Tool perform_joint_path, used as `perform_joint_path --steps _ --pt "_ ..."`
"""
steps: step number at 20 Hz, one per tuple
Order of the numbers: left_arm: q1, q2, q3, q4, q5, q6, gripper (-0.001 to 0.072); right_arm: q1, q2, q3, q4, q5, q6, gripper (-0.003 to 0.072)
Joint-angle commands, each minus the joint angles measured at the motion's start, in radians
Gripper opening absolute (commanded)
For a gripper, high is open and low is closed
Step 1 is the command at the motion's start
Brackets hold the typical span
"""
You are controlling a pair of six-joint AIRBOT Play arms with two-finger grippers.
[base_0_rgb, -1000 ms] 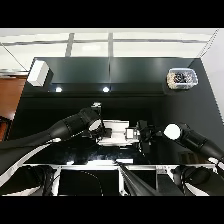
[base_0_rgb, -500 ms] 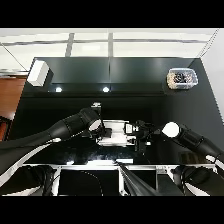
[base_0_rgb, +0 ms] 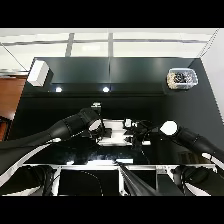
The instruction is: Fold the box and place the chain.
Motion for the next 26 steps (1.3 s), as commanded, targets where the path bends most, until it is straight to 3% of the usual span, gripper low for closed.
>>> perform_joint_path --steps 1,2,3,4,5,6,7,8,9,10,11,12,13,16,18,21,26 --pt "0.000 -0.001 0.000 0.001 0.004 0.002 0.0031 0.001 -0.005 0.000 0.013 0.001 0.000 0.0247" --pt "0.000 -0.001 0.000 0.001 0.003 0.002 0.0031 0.001 -0.005 0.000 0.014 0.001 0.000 0.0250" --pt "0.000 -0.001 0.000 0.001 0.004 0.002 0.0031 0.001 -0.005 0.000 0.014 0.000 0.001 0.0375" --pt "0.000 -0.001 0.000 0.001 0.003 0.002 0.0031 0.001 -0.005 0.000 0.013 0.000 0.000 0.0449" --pt "0.000 -0.001 0.000 0.001 0.003 0.002 0.0031 0.000 -0.005 0.000 0.013 0.000 0.001 0.0448" --pt "0.000 -0.001 0.000 0.001 0.003 0.002 0.0031 0.001 -0.005 0.000 0.006 0.001 0.001 0.0372" --pt "0.000 -0.001 0.000 0.001 0.003 0.002 0.0031 0.000 -0.005 0.000 0.002 0.001 0.002 0.0160" --pt "0.000 -0.001 0.000 0.001 0.003 0.002 0.0031 0.001 -0.005 0.000 0.003 0.001 0.002 0.0163" --pt "0.000 -0.001 0.000 0.001 0.003 0.002 0.0032 0.001 -0.005 0.000 0.007 -0.002 0.002 0.0332" --pt "0.000 -0.001 0.000 0.001 0.003 0.002 0.0032 0.000 -0.005 0.000 0.006 -0.007 0.002 0.0387" --pt "0.000 -0.001 0.000 0.001 0.003 0.002 0.0031 0.000 -0.005 0.000 0.003 -0.012 0.002 0.0277" --pt "0.000 -0.001 0.000 0.001 0.003 0.002 0.0031 0.000 -0.005 0.000 0.002 -0.014 0.002 0.0049" --pt "0.000 -0.001 0.000 0.001 0.003 0.002 0.0031 -0.003 -0.004 0.000 0.002 -0.015 0.002 0.0013" --pt "0.000 -0.001 0.000 0.000 0.003 0.002 0.0031 -0.053 0.033 0.003 -0.047 0.014 0.148 0.0013" --pt "0.000 -0.001 0.000 0.000 0.003 0.002 0.0031 -0.149 0.087 0.030 -0.185 0.124 0.348 0.0014" --pt "0.000 -0.001 0.000 0.000 0.003 0.002 0.0032 -0.396 0.163 0.078 -0.370 0.324 0.597 0.0014" --pt "0.000 -0.001 0.000 0.000 0.003 0.002 0.0031 -0.857 0.161 0.039 -0.442 0.374 1.041 0.0014"
